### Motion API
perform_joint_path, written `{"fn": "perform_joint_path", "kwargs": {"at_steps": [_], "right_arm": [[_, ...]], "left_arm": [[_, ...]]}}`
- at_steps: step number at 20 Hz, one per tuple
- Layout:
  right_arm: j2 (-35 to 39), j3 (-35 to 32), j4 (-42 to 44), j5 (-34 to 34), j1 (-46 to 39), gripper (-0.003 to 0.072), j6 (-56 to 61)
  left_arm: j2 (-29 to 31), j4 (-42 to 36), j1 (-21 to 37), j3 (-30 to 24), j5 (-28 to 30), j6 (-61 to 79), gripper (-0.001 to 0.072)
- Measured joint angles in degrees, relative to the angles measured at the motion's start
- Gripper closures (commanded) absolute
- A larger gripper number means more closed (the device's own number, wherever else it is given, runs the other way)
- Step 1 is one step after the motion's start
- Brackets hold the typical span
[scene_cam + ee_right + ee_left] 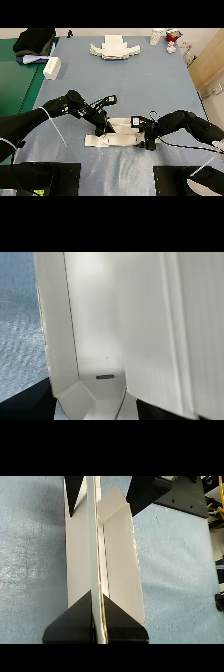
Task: Fold the box.
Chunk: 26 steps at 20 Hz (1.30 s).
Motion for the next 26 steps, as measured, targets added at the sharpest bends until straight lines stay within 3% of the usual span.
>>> {"fn": "perform_joint_path", "kwargs": {"at_steps": [16,17,18,19,26], "right_arm": [[-0.2,-1.9,0.6,3.0,0.2,0.0033,-1.9],[-0.2,-2.0,0.6,3.0,0.2,0.0052,-2.0],[-0.2,-2.0,0.6,3.3,0.2,0.0161,-2.1],[-0.2,-2.0,0.6,3.6,0.2,0.0175,-2.1],[-0.2,-2.1,0.7,3.7,0.2,0.0158,-2.2]], "left_arm": [[0.0,0.0,0.0,0.0,0.0,0.0,0.0695],[0.0,0.0,0.0,0.0,0.0,0.0,0.0696],[0.0,0.0,0.0,0.0,0.0,0.0,0.0695],[0.0,0.0,0.0,0.0,0.0,0.0,0.0696],[0.0,0.0,0.0,0.0,0.0,0.0,0.0695]]}}
